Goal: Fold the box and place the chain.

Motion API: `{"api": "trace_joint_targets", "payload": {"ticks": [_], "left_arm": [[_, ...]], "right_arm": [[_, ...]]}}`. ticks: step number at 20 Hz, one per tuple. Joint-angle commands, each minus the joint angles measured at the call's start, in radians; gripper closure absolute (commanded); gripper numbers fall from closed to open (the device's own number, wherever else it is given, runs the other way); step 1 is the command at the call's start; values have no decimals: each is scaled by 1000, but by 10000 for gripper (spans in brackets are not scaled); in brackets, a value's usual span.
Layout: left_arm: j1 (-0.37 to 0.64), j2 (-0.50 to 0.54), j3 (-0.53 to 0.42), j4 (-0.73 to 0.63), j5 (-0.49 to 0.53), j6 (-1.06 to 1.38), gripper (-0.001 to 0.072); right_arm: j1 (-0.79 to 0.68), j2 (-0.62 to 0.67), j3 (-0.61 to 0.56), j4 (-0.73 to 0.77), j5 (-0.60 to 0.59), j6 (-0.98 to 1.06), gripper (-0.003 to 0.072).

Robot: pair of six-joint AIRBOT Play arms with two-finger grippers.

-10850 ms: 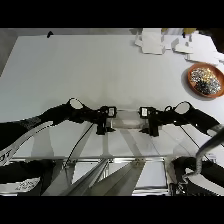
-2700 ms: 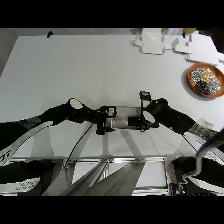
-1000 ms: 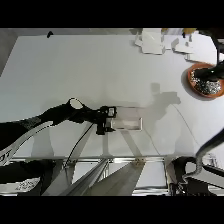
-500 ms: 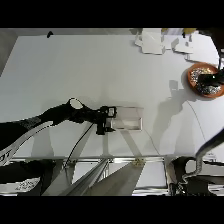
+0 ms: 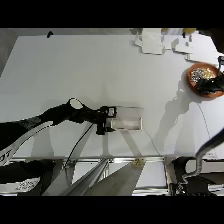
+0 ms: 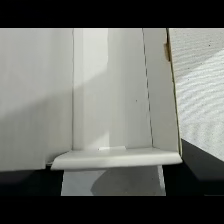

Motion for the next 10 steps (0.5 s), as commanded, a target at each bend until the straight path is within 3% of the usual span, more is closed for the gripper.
{"api": "trace_joint_targets", "payload": {"ticks": [1,10], "left_arm": [[0,1,0,0,0,0,580],[0,1,0,0,0,0,580]], "right_arm": [[-2,-8,0,2,14,0,505],[-2,46,0,-5,39,0,505]]}}
